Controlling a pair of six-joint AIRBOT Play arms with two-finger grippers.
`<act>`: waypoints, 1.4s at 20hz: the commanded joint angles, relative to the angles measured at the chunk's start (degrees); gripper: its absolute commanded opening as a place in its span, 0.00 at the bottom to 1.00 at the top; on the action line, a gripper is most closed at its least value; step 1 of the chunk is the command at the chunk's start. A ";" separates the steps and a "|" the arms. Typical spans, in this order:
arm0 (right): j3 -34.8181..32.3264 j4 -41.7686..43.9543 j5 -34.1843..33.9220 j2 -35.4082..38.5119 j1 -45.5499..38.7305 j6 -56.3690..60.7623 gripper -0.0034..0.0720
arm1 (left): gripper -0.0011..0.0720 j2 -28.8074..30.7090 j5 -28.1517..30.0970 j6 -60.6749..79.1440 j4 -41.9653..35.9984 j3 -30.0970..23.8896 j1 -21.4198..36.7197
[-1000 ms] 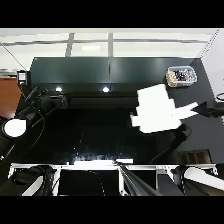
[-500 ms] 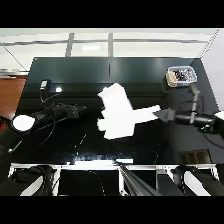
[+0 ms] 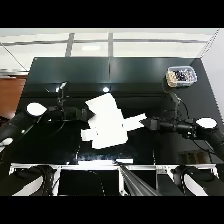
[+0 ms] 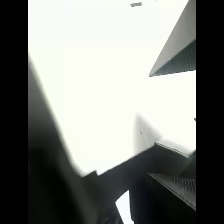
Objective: Fold the box and place the chain.
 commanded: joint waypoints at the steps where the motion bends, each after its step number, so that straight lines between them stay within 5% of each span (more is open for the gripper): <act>1: -0.20 0.13 1.77 0.09 0.90 0.02 0.06 | 0.99 -6.49 -8.83 2.36 -0.17 3.48 1.79; 5: -0.20 0.13 2.60 0.09 0.90 0.07 0.06 | 0.99 -14.49 -22.29 16.85 -11.56 4.46 6.75; 10: -0.20 0.13 2.58 0.07 0.90 2.45 0.06 | 0.96 -21.38 -32.15 30.75 -12.66 4.98 7.91; 16: -0.20 -0.26 2.54 0.07 0.90 2.69 0.06 | 0.82 -21.53 -34.21 41.46 -9.20 7.63 5.75; 18: -0.20 -0.26 2.51 0.07 0.87 2.89 0.06 | 0.72 -21.57 -34.03 41.44 -5.05 9.09 5.75; 21: -0.20 -0.33 2.97 0.07 0.90 2.86 0.06 | 0.21 -21.59 -33.66 42.69 -4.26 10.16 5.75; 23: -0.20 -1.22 2.93 0.07 0.90 2.86 0.07 | 0.06 -21.57 -33.11 44.28 -4.28 10.91 5.75; 24: -0.17 -2.82 2.97 0.09 0.87 2.86 0.08 | 0.06 -21.57 -32.59 44.37 -4.28 11.28 5.73; 25: 0.04 -5.20 3.04 0.09 0.87 3.02 0.37 | 0.06 -21.55 -32.37 44.39 -4.28 11.63 5.66; 26: 0.55 -7.98 3.02 0.09 0.87 3.89 0.77 | 0.05 -21.42 -32.15 44.39 -4.26 11.89 5.49; 27: 1.97 -11.61 3.15 0.09 0.85 4.31 1.00 | 0.05 -20.98 -31.69 44.41 -4.24 11.93 5.18; 28: 4.35 -15.26 4.39 0.09 0.87 4.37 1.00 | 0.05 -20.09 -30.60 44.39 -2.80 11.93 4.46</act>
